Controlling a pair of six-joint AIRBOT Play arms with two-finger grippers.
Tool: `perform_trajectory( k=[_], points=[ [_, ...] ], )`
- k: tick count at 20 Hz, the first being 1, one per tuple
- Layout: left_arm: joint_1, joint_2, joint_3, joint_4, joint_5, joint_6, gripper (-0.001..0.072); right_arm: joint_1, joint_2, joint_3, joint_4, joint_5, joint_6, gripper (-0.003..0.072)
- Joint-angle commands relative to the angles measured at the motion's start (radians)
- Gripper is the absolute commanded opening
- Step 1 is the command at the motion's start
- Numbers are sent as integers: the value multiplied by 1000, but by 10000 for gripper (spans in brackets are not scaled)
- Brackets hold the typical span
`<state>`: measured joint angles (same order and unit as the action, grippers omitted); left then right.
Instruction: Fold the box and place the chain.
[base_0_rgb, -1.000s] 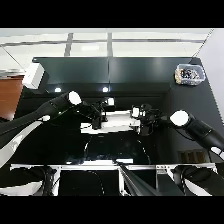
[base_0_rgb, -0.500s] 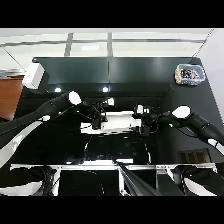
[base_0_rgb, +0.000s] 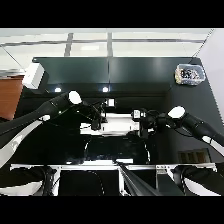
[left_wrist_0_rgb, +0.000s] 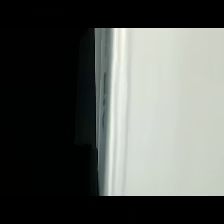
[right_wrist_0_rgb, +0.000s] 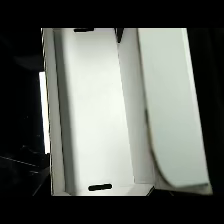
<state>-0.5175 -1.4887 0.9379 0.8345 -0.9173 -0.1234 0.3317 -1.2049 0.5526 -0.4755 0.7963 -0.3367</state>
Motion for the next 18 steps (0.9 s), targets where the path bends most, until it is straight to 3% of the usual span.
perform_trajectory(
  k=[1, 2, 3, 16, 18],
  points=[
    [0, 0, 1, -2, -7, -1, 28, 6, -20, 0, -34, 0, -11, 652],
    [0, 0, 1, -2, -8, -1, 28, 11, -24, 0, -56, -5, 2, 563],
    [0, 0, 1, -2, -8, -1, 28, 18, -28, 0, -68, -17, 20, 547],
    [0, -2, 1, -2, -7, -1, 28, 39, -69, 4, -107, -45, 87, 568],
    [0, -2, 1, -2, -7, -1, 28, 38, -71, 5, -122, -46, 98, 631]
  ],
)
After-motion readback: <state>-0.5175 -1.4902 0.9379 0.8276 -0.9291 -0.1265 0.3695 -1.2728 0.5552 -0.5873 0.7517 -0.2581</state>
